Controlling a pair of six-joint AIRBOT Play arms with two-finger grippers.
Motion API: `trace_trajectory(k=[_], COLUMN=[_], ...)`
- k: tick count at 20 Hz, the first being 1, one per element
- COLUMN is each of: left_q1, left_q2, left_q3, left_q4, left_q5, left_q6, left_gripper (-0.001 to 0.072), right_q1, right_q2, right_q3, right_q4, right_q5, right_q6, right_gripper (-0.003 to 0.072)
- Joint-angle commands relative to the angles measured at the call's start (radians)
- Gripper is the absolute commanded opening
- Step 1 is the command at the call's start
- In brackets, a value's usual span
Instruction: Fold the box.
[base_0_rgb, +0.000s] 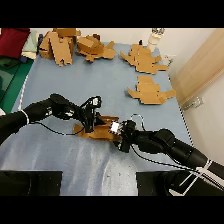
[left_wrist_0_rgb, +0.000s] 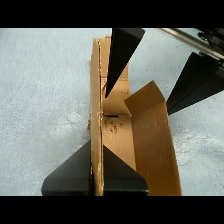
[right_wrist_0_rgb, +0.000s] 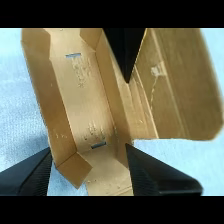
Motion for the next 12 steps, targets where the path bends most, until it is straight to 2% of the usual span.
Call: trace_trajectory(k=[1,12], left_q1=[0.0,0.0], left_q2=[0.0,0.0], left_q3=[0.0,0.0], left_q4=[0.0,0.0], left_q5=[0.0,0.0], left_q6=[0.0,0.0], left_gripper=[0.0015,0.0015], right_q1=[0.001,0.0], right_q2=[0.001,-0.003], right_q3=[0.001,0.042], right_q4=[0.001,-0.081], right_q5=[-0.001,-0.027], right_q6=[0.01,0.008], right_gripper=[0.072,0.072])
